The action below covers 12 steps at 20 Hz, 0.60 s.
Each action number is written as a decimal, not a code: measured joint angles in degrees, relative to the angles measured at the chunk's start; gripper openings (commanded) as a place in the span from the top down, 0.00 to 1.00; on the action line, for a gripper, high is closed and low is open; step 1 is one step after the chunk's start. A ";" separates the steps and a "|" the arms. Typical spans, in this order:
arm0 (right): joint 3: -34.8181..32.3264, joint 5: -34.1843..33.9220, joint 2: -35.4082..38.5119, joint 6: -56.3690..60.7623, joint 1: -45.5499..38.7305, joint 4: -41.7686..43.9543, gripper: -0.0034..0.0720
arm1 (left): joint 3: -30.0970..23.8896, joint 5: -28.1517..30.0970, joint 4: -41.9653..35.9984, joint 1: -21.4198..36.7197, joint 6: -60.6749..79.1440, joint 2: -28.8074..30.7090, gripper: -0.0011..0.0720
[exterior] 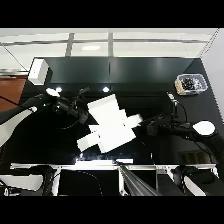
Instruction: Fold the box and place the chain.
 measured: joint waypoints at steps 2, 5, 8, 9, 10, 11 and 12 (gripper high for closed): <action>1.77 1.16 0.17 0.50 -1.25 -1.92 0.17 | 0.13 -0.37 0.17 -0.22 0.72 0.59 0.96; 7.91 6.71 0.92 0.74 -5.42 -8.39 0.17 | 0.26 0.20 1.22 -1.40 1.22 4.13 0.96; 14.91 14.03 1.49 0.85 -9.99 -17.29 0.17 | -0.59 5.64 3.58 -6.36 3.41 11.26 0.96; 16.41 16.22 1.60 0.24 -10.95 -19.71 0.17 | -0.94 7.69 3.98 -8.79 5.90 13.44 0.95; 17.33 17.90 1.66 -0.92 -11.43 -21.59 0.17 | -1.25 9.99 5.57 -11.56 9.94 15.17 0.96; 17.88 19.30 1.70 -2.14 -11.67 -23.06 0.17 | -1.46 12.02 8.09 -14.19 14.19 16.33 0.96; 18.18 20.04 1.77 -3.41 -11.67 -24.06 0.17 | -1.68 14.58 10.23 -16.79 17.86 17.11 0.96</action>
